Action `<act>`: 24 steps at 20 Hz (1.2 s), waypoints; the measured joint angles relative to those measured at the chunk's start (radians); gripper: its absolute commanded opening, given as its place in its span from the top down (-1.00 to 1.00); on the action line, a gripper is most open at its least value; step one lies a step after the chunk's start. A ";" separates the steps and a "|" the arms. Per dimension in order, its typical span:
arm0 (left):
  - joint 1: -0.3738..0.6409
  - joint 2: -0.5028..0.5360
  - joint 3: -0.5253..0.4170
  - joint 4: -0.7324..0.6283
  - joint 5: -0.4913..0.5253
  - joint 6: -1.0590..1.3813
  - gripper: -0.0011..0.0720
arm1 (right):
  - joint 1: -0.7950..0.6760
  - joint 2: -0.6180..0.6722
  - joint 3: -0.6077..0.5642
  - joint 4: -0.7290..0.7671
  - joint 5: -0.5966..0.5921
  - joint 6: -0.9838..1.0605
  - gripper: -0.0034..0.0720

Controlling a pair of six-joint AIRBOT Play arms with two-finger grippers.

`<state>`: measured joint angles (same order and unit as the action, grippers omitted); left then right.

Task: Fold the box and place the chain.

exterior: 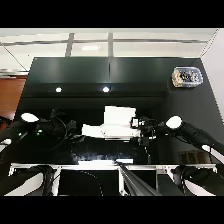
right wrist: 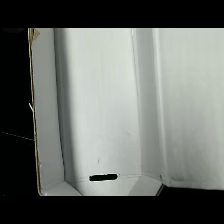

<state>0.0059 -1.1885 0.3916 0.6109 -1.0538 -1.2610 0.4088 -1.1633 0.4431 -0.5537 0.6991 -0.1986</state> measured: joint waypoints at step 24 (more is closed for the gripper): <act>-0.089 -0.132 0.079 -0.044 0.019 0.249 0.90 | 0.000 0.000 0.000 0.000 0.000 0.000 -0.22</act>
<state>-0.0830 -1.3201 0.4706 0.5667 -1.0351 -1.0122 0.4088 -1.1633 0.4431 -0.5541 0.6994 -0.1986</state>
